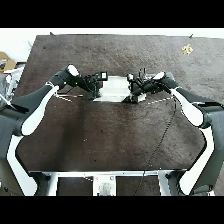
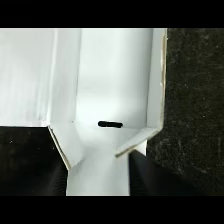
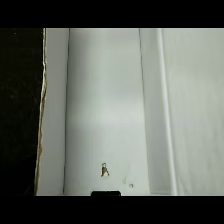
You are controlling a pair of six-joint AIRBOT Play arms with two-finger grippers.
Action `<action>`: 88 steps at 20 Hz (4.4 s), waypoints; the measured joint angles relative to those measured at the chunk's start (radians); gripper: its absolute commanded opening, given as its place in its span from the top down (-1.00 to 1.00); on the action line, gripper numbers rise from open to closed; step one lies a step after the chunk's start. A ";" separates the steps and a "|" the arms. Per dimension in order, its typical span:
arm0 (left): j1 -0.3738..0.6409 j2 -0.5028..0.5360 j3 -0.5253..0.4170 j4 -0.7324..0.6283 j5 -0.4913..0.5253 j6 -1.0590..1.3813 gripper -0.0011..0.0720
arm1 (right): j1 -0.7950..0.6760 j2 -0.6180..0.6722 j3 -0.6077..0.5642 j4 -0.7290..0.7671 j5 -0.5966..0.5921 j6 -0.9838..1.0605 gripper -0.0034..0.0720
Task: Fold the box and place the chain.
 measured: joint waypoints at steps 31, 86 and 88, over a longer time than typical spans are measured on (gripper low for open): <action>-0.041 -0.032 0.000 -0.177 0.003 0.026 -1.00 | 0.000 0.000 0.000 -0.002 0.000 -0.003 -0.25; 0.233 -0.026 -0.221 -0.511 -0.146 -0.965 -0.21 | 0.000 0.000 0.000 0.000 0.000 -0.001 -0.25; 0.233 -0.026 -0.212 -0.525 -0.158 -0.957 -0.41 | 0.000 0.000 0.000 0.000 0.000 -0.001 -0.25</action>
